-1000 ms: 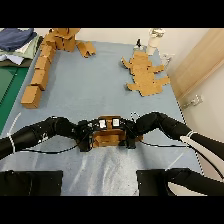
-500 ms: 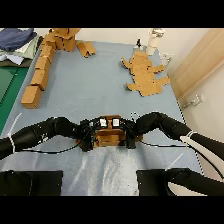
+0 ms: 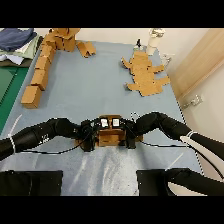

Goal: Fold the box.

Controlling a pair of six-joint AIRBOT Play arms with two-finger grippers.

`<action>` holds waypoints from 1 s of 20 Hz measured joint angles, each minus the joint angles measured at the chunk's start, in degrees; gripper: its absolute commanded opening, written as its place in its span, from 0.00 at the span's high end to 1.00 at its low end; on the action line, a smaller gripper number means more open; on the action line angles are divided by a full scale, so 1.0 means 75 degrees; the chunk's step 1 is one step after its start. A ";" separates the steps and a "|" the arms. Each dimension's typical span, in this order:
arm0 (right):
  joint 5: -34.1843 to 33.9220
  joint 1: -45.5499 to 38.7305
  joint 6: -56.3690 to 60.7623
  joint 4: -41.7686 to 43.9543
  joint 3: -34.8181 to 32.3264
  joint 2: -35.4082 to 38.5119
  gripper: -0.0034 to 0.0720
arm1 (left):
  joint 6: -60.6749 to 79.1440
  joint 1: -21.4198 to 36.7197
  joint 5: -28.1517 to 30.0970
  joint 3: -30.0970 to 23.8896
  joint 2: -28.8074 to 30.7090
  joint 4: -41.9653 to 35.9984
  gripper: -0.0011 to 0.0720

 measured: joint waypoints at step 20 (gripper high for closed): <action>0.0000 0.0003 0.0003 0.0000 0.0000 0.0000 0.24 | 0.0000 -0.0347 0.0656 0.0000 -0.0239 -0.0353 0.97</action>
